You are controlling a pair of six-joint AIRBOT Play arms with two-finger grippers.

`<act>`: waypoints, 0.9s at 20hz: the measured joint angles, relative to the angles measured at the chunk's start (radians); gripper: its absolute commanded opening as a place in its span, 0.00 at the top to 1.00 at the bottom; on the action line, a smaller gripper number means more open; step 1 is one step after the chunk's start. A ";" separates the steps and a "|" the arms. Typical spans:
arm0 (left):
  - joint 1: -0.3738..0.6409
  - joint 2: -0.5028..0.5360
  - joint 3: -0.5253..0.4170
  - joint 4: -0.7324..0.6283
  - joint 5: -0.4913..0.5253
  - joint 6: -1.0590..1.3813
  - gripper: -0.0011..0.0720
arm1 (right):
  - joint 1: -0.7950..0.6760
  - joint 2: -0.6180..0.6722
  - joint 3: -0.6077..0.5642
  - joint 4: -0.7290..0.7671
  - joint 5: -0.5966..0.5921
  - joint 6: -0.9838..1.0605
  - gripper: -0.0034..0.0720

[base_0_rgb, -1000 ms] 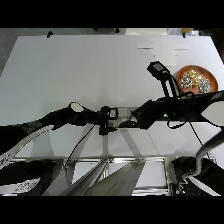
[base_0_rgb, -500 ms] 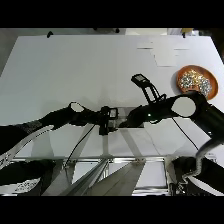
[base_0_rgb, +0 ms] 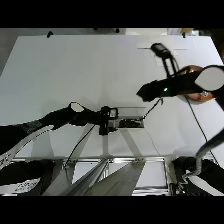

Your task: Fold the box and place the chain.

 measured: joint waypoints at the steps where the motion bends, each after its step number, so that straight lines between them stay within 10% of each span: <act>1: 0.000 0.000 0.000 0.000 0.000 0.000 0.70 | -0.039 -0.011 0.008 -0.034 -0.001 -0.004 0.75; 4: 0.000 0.000 0.000 0.000 0.000 0.000 0.70 | -0.130 -0.075 0.021 -0.145 0.008 -0.012 0.74; 7: 0.000 0.000 0.000 0.000 0.000 0.000 0.70 | -0.167 -0.168 0.020 -0.214 0.021 -0.015 0.50; 18: 0.000 0.000 0.000 0.000 0.000 0.000 0.70 | -0.172 -0.347 -0.122 -0.289 -0.048 0.005 0.55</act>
